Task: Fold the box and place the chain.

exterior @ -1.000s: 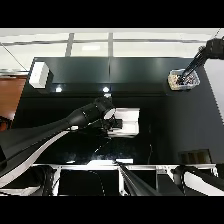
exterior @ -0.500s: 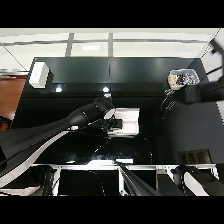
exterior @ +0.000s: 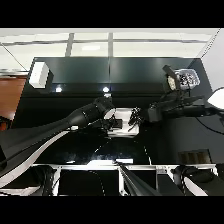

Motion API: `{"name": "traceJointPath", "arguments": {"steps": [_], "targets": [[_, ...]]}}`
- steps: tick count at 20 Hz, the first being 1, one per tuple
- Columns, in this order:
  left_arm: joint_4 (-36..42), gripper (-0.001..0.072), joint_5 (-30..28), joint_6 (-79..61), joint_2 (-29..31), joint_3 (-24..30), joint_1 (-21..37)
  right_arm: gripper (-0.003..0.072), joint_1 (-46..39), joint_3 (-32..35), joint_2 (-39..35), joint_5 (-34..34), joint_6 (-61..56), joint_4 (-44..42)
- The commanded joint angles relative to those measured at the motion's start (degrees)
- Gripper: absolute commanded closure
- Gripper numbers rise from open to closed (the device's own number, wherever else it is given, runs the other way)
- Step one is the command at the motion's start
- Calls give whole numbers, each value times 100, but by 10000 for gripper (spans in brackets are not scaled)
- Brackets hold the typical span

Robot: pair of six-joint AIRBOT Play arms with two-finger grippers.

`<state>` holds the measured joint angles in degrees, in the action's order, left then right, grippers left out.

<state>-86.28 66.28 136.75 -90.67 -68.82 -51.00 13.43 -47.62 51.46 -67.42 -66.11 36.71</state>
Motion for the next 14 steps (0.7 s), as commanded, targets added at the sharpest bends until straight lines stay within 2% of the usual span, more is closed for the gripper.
{"name": "traceJointPath", "arguments": {"steps": [1,4,7,8,10,11,14], "targets": [[-2,683,2,0,0,-2,4,675,417,96,177,662,-188,133],[0,683,2,0,0,-2,4,674,439,101,420,564,-254,304],[-2,684,-2,0,0,-2,4,672,713,173,592,706,-442,901],[-2,683,-2,0,0,-2,4,647,815,192,614,837,-643,1139],[-2,684,-2,2,0,0,4,335,955,197,619,1045,-896,1504],[-2,684,-24,0,0,-2,4,310,953,195,619,1071,-894,1565],[-2,683,-70,2,0,-2,4,310,645,50,584,828,-894,1808]]}}
